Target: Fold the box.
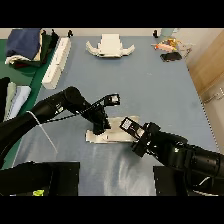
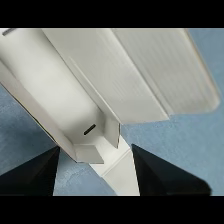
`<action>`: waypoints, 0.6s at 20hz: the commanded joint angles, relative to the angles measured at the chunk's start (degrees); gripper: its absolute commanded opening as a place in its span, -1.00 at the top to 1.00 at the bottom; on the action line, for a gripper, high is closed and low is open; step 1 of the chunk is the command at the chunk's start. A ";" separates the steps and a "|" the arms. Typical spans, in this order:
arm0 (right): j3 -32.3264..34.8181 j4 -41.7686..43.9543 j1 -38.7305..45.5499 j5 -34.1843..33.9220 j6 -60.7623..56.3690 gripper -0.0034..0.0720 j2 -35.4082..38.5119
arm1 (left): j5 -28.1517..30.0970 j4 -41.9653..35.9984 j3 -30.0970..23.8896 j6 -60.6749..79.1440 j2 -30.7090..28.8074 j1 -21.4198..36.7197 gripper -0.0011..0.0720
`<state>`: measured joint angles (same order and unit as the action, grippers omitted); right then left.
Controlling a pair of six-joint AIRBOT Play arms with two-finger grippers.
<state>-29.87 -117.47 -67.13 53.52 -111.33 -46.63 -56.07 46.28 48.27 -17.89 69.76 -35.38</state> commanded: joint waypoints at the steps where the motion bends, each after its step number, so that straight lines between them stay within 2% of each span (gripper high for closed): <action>1: 0.00 0.63 1.81 -0.55 3.56 -1.00 0.15 | 0.00 0.00 -0.02 0.02 0.02 0.02 0.93; 3: 0.26 4.20 4.59 -3.87 12.28 -1.00 0.15 | 0.00 0.00 0.00 0.02 0.02 0.02 0.93; 5: 0.31 14.19 10.58 -7.39 28.15 -1.00 0.15 | 0.00 0.00 0.00 0.02 0.02 0.02 0.93; 10: 0.31 54.99 33.97 -8.37 85.48 -1.00 -1.49 | 0.00 0.00 -0.02 0.02 0.02 0.02 0.93; 12: 0.28 65.61 39.98 -8.09 99.84 -1.00 -4.09 | 0.00 0.00 -0.02 0.02 0.02 0.02 0.93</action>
<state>-29.58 -73.82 -36.80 46.02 -41.56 -48.53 -56.10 46.28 48.27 -17.89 69.76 -35.38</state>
